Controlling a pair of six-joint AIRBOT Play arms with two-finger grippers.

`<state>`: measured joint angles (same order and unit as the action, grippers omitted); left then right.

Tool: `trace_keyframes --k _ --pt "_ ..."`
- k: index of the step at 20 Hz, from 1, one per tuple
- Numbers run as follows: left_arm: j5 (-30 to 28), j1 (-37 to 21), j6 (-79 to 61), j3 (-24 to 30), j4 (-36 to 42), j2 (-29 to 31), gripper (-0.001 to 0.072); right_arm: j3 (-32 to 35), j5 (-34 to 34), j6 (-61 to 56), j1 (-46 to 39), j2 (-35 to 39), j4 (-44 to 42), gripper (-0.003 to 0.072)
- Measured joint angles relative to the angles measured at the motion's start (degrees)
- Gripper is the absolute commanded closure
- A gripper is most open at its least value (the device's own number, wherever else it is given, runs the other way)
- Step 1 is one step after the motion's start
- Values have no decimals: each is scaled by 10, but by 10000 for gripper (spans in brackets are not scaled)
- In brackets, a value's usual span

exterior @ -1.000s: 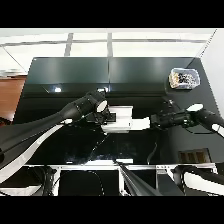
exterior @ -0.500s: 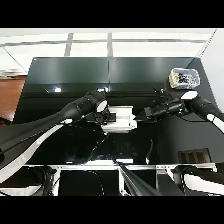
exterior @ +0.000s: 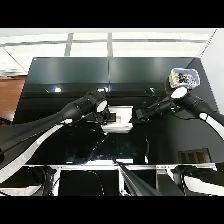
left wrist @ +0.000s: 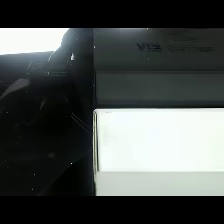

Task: Fold the box and place the chain.

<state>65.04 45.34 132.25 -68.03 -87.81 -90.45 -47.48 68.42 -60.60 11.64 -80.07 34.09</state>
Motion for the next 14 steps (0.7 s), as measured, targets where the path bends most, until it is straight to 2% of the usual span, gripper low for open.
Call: trace_keyframes --k 6,11,14 --pt "0 0 0 0 0 0 682 -21 -70 -108 74 0 102 385" --pt "-1 0 0 0 0 0 682 -71 -103 -261 153 -4 254 386" --pt "0 0 0 0 0 0 682 -105 -98 -378 195 -18 348 386"
